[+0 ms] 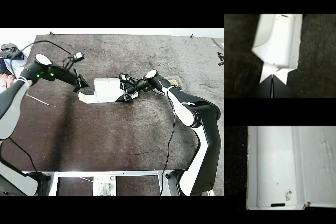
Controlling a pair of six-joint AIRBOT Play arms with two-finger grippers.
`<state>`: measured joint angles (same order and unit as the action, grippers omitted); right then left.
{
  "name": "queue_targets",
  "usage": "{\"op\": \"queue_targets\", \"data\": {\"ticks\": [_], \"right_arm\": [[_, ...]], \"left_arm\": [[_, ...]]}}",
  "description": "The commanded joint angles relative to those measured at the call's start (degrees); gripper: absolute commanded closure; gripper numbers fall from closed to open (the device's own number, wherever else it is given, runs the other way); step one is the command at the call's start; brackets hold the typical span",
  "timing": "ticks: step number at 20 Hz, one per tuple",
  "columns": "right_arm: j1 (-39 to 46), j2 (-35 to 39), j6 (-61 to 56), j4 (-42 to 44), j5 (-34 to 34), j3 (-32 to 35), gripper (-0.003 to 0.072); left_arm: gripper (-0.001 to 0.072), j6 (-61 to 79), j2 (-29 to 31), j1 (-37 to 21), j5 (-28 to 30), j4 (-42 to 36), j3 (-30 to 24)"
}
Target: Fold the box and place the chain.
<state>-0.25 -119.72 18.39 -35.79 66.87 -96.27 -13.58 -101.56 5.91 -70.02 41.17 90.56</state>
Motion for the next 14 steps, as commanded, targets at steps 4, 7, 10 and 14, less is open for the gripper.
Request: {"op": "queue_targets", "data": {"ticks": [4, 7, 10, 14], "right_arm": [[-0.02, -0.04, -0.04, 0.0, -0.02, -0.02, 0.0251], [-0.02, -0.04, -0.04, 0.02, 0.0, -0.02, 0.0252], [-0.02, -0.04, -0.02, 0.02, -0.02, -0.02, 0.0252], [-0.02, -0.04, -0.02, 0.02, -0.02, -0.02, 0.0252]], "left_arm": [[0.0703, -24.13, 5.44, -5.97, 3.06, -1.11, -3.15], [0.0704, -30.23, 7.04, -8.13, 6.95, -1.14, -9.44], [0.0701, -32.87, 7.3, -10.49, 7.34, -1.29, -14.29], [0.0699, -33.11, 7.26, -12.66, 7.93, -1.27, -17.92]]}}
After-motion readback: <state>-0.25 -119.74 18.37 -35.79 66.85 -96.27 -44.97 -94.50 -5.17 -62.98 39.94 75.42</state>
